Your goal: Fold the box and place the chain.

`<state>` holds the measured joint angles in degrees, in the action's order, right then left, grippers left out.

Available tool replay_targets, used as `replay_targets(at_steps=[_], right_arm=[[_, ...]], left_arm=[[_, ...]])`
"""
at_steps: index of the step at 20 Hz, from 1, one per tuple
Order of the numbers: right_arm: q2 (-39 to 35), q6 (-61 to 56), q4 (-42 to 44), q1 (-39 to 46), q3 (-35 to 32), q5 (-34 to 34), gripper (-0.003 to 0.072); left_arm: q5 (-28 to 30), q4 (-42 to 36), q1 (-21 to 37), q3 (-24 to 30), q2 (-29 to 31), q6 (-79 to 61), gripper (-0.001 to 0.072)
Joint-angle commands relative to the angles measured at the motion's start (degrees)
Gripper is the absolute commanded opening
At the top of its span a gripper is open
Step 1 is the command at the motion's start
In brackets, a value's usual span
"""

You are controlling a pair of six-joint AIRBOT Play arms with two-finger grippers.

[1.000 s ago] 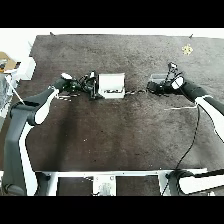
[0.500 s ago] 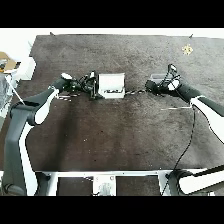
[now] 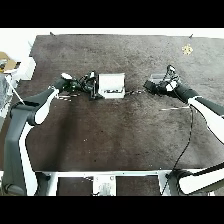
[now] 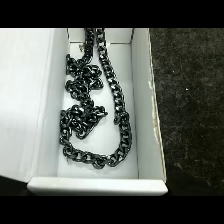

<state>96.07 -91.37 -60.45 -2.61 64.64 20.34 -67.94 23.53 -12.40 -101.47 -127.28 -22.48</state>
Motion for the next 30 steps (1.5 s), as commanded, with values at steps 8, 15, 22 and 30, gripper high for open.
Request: replay_targets(at_steps=[8,15,22,30], right_arm=[[-15.4,0.3,-5.6,-6.6,0.0,-1.0,0.0003],[-30.0,0.3,-10.6,-17.2,0.1,-14.0,0.0003],[-27.2,0.2,-13.9,-25.9,4.5,-19.5,0.0003],[-12.4,-1.7,-11.2,-30.2,4.4,-7.0,0.0004]], left_arm=[[0.0,0.0,0.0,0.0,0.0,0.0,0.0275],[0.0,0.0,0.0,0.0,0.0,0.0,0.0275],[0.0,0.0,0.0,0.0,0.0,0.0,0.0275],[0.0,0.0,0.0,0.0,0.0,0.0,0.0276]])
